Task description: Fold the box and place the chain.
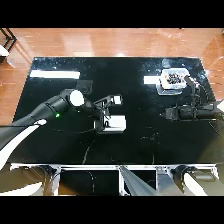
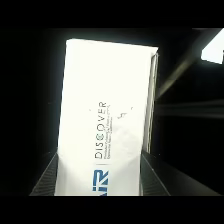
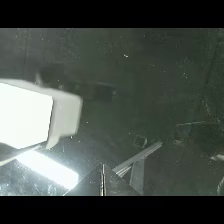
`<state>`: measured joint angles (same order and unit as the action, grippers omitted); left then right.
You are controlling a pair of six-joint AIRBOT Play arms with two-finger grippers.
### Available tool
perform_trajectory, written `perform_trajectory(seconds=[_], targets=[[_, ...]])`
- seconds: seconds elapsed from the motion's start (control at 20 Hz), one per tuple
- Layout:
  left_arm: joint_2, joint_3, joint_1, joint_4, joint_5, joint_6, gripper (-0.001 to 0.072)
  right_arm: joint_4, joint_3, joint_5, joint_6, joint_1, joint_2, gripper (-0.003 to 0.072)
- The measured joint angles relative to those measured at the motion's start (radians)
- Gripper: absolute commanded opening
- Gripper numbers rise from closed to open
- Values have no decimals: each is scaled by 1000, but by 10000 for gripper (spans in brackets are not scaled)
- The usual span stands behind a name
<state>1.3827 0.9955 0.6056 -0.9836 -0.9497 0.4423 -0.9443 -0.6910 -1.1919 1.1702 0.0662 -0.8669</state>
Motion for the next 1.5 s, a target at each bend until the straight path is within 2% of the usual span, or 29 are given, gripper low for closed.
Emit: perform_trajectory(seconds=[0.2,0.45,0.75,0.95,1.1,1.25,1.5], targets=[[-1,51,-66,-38,-48,91,263,0,0,0,0,0,0,24],[-5,74,-215,-59,-77,132,263,0,0,0,0,0,0,23],[-6,111,-506,-115,-47,150,262,0,0,0,0,0,0,23],[8,175,-712,-133,65,181,262,4,0,0,1,0,0,23],[68,262,-828,-131,146,219,262,4,0,0,13,0,0,23],[175,375,-911,-128,182,271,262,5,0,7,26,0,0,23],[346,510,-976,-127,208,331,263,7,0,20,58,0,0,23]])
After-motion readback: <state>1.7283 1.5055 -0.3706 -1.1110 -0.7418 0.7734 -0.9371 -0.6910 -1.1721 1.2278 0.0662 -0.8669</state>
